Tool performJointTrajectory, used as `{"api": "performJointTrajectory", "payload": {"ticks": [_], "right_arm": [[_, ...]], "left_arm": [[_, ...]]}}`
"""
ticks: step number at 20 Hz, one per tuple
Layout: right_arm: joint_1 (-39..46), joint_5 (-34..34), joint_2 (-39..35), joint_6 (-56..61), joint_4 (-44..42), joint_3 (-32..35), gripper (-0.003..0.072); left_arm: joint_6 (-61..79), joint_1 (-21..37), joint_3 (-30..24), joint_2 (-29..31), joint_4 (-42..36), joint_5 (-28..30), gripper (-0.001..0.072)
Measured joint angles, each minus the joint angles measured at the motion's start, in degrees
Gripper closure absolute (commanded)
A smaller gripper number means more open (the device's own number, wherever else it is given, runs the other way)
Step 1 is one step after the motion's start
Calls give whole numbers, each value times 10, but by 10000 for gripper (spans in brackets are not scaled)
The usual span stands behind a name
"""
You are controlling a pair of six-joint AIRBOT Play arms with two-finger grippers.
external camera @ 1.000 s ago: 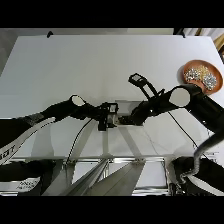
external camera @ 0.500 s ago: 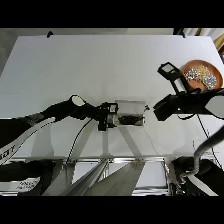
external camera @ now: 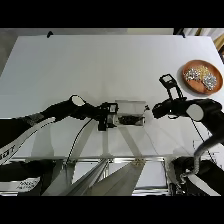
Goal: Fold the box and place the chain.
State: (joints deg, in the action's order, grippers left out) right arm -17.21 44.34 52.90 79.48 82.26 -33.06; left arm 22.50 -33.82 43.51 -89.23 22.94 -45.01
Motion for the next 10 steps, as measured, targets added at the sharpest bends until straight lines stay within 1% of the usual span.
{"api": "performJointTrajectory", "payload": {"ticks": [5, 10], "right_arm": [[1, -45, 94, -30, -29, 9, 411], [1, -93, 126, -57, -67, 10, 413]], "left_arm": [[0, 0, 0, 0, 0, 0, 454], [0, 0, 0, 0, 0, 0, 454]]}}
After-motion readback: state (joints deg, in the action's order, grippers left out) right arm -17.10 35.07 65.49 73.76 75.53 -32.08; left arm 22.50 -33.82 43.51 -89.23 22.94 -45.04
